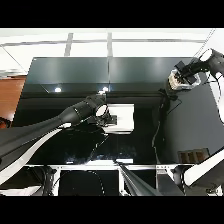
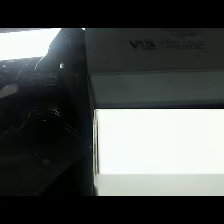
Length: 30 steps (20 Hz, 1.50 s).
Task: Fold the box and place the chain.
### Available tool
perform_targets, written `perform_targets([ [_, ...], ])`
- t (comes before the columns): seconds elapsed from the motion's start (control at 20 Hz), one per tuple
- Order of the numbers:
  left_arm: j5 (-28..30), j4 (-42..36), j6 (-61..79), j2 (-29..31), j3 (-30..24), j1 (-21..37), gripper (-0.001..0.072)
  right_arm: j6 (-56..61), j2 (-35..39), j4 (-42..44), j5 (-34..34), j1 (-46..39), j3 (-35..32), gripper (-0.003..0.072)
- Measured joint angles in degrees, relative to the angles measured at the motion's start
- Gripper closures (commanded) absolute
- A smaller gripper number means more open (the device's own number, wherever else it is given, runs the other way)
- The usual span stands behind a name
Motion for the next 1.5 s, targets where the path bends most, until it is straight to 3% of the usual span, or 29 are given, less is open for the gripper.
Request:
perform_targets([
  [0.2,0.0,-0.02,-0.04,0.0,0.0,0.0,0.0678,-7.8,4.37,-1.46,4.0,-0.22,1.03,0.0676],
  [0.5,0.0,-0.02,-0.09,0.0,0.0,0.0,0.0678,-19.37,19.54,-1.33,9.79,-0.5,1.4,0.0678],
  [0.8,0.02,-0.04,-0.07,0.0,0.0,0.0,0.0678,-27.56,37.7,6.71,15.45,-0.44,1.44,0.0678],
  [1.05,0.02,-0.04,-0.02,0.0,0.0,0.0,0.0678,-29.31,48.19,13.53,19.12,-0.44,1.44,0.0678],
  [1.5,0.02,-0.04,-0.04,0.0,0.0,0.0,0.0678,-30.51,53.68,26.84,25.64,3.04,1.44,0.0676],
])
